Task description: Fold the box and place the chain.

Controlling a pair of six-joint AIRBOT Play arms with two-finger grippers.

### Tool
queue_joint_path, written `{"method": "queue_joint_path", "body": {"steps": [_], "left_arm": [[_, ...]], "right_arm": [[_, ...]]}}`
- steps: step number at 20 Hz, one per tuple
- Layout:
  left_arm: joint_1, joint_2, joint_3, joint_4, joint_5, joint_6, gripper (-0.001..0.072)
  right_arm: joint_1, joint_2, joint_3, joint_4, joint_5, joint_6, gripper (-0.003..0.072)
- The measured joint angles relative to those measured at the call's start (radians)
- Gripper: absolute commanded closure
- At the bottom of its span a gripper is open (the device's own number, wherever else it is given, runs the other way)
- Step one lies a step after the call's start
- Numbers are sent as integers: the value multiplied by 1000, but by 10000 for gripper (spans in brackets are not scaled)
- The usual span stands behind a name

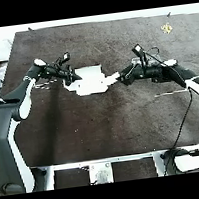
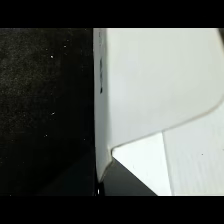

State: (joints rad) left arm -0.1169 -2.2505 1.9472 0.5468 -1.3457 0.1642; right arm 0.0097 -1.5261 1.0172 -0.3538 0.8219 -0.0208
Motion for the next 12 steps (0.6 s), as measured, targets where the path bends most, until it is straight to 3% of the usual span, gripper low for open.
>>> {"method": "queue_joint_path", "body": {"steps": [6, 12], "left_arm": [[0, 0, -1, 9, 2, 1, 698], [0, 0, -1, 12, 2, 1, 698]], "right_arm": [[72, -24, 5, -15, 12, -185, 42], [167, -108, 133, -200, 83, -225, 38]]}}
